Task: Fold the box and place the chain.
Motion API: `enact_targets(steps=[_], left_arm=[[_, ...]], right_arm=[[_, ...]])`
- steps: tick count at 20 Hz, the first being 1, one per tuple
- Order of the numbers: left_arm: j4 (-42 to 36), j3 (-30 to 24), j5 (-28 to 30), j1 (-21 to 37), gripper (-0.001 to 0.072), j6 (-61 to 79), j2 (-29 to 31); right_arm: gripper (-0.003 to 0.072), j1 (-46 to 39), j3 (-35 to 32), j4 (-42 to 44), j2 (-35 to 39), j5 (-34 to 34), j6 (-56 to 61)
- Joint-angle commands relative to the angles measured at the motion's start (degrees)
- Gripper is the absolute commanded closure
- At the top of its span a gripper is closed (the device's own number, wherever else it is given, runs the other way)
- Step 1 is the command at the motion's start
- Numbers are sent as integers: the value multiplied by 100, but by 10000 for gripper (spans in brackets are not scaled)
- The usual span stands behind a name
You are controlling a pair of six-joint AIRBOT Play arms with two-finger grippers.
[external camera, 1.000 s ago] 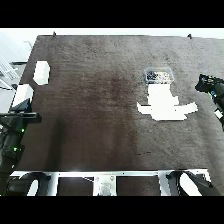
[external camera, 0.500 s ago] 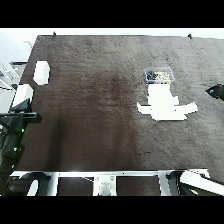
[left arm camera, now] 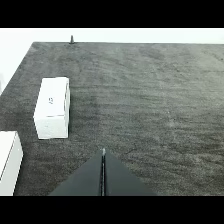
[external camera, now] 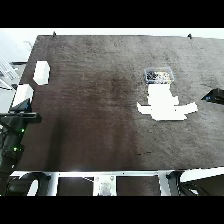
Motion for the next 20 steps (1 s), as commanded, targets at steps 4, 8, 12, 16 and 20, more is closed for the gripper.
enact_targets(steps=[4,8,12,16,20], left_arm=[[2,0,2,2,688,0,-4],[2,0,0,2,689,0,-4],[2,0,2,2,689,0,-4],[2,0,0,2,689,0,-4],[2,0,0,2,689,0,-4]], right_arm=[[246,17,203,31,-654,170,-297],[246,20,260,437,-870,188,-442],[246,17,258,461,-1102,256,-444],[246,17,251,647,-1244,509,-468],[249,17,234,1084,-1405,820,-485]])
